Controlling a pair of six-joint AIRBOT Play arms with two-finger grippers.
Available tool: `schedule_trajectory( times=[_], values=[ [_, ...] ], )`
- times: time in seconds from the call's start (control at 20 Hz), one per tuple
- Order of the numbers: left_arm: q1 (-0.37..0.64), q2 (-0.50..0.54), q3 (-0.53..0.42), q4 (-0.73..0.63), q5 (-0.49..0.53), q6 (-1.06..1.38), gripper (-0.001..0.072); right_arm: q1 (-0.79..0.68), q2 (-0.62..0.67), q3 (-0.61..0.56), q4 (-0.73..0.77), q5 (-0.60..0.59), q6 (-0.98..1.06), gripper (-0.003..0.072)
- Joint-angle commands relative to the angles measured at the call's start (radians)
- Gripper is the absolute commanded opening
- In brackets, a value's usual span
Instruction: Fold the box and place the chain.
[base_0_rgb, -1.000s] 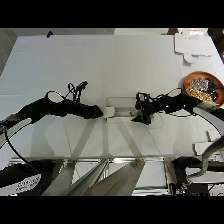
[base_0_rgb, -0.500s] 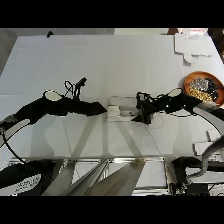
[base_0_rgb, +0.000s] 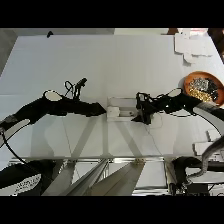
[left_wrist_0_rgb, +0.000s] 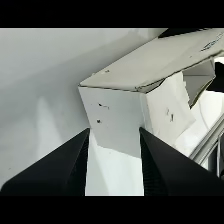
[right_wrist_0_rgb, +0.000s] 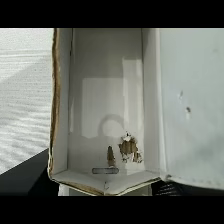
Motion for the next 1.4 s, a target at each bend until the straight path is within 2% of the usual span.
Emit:
schedule_trajectory(
  times=[0.0, 0.65, 0.9, 1.35],
  values=[
    [0.002, 0.0, 0.0, 0.022, 0.002, -0.003, 0.0352, 0.0, -0.001, 0.0, 0.001, 0.002, 0.002, 0.0431],
    [0.003, 0.001, 0.0, 0.022, -0.01, -0.003, 0.0352, 0.0, -0.001, 0.0, 0.001, 0.002, 0.002, 0.0431],
    [0.043, 0.001, 0.0, 0.018, -0.034, -0.003, 0.0353, 0.0, -0.001, 0.0, 0.001, 0.002, 0.002, 0.0431],
    [0.022, 0.001, 0.0, -0.044, -0.032, 0.0, 0.0354, 0.0, -0.001, 0.0, 0.001, 0.002, 0.002, 0.0431]
  ],
)
